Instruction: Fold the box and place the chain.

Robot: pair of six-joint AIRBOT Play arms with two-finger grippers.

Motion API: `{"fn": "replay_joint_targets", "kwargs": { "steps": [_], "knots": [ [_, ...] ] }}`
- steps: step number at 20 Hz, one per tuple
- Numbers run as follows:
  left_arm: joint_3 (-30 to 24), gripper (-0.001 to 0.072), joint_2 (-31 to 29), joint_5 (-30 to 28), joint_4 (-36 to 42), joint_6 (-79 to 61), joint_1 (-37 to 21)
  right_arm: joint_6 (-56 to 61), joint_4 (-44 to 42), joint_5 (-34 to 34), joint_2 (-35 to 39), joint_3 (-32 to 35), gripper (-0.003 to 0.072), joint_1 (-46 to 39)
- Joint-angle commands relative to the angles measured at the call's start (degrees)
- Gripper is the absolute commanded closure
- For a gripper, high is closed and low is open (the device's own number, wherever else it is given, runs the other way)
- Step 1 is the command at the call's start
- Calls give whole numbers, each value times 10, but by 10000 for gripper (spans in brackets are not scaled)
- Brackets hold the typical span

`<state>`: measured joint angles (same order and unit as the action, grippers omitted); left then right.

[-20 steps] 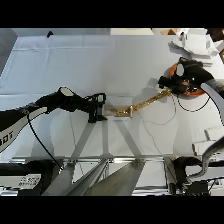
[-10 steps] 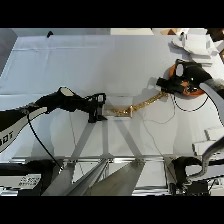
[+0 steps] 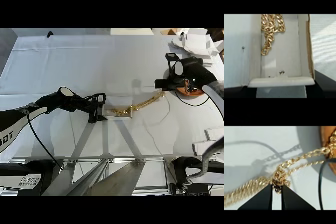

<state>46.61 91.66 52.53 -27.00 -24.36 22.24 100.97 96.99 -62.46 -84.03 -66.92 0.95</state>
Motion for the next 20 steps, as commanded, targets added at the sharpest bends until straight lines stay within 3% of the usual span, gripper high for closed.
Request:
{"fn": "replay_joint_targets", "kwargs": {
  "steps": [1, 9, 20],
  "knots": [
    [0, 483, 0, 0, 0, 0, 0, -40, 7, -53, 50, 0, 682, 40],
    [0, 483, 0, 0, 0, 0, 0, -35, 17, -113, 163, 2, 682, 154],
    [0, 483, 0, 0, 0, 0, 0, -9, 14, -117, 172, 2, 682, 337]
  ]
}}
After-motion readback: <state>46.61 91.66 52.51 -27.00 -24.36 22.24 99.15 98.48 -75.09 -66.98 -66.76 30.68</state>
